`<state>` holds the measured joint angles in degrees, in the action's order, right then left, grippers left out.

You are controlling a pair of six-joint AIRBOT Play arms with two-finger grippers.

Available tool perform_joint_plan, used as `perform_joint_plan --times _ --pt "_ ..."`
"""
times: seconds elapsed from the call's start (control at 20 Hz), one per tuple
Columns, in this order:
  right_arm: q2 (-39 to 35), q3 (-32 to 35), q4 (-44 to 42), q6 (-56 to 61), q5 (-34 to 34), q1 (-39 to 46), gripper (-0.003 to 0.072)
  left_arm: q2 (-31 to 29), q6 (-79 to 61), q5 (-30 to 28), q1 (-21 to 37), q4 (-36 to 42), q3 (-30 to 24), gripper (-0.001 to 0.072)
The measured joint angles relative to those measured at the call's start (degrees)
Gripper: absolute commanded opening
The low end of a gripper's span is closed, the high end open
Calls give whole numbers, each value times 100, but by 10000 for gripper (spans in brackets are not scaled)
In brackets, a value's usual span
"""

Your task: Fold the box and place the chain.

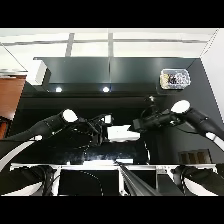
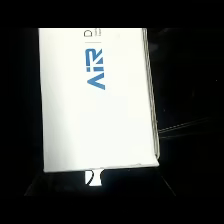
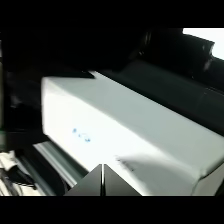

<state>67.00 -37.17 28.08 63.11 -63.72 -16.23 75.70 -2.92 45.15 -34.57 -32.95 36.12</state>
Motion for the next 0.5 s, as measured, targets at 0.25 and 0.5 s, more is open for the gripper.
perform_joint_plan --times 0.25,0.5 --pt "-629 -304 101 4 -448 962 13 -260 378 33 0 -35 2 713" --pt "-887 -389 234 11 -717 1801 13 -817 1272 103 0 -938 2 713"
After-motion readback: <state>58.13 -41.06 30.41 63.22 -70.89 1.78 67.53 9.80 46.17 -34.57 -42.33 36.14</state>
